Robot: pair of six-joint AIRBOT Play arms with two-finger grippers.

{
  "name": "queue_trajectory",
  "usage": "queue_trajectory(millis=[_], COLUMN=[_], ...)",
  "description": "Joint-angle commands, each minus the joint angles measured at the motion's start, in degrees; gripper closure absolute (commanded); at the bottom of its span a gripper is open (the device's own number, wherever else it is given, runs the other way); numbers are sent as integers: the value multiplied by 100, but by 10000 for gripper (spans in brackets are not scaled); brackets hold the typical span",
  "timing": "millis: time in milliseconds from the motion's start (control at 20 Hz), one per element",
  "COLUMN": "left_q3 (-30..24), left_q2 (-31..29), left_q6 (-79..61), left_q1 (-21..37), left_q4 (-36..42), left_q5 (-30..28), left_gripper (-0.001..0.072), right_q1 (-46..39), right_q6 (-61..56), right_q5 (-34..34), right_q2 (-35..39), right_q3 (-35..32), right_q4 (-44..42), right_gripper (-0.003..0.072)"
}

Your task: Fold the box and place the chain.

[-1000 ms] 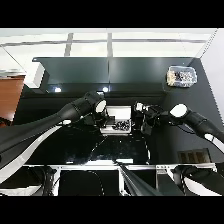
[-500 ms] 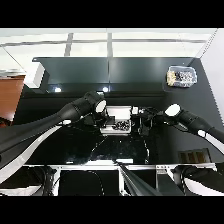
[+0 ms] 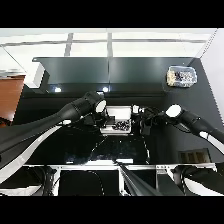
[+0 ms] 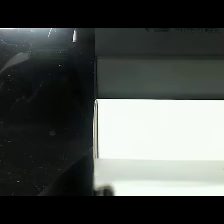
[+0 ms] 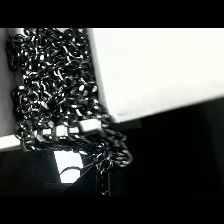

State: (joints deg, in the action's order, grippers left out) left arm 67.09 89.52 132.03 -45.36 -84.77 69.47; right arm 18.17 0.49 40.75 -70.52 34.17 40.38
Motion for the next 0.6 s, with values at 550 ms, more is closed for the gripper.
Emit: queue_trajectory(millis=[550], left_q3=[2], left_q2=[4], left_q6=[0], left_q1=[4], left_q4=[2], left_q5=[2], left_gripper=[678], right_q1=[-48], right_q6=[-2743], right_q5=[459], right_q2=[2667], right_q3=[208], right_q4=[-2723], right_gripper=[666])
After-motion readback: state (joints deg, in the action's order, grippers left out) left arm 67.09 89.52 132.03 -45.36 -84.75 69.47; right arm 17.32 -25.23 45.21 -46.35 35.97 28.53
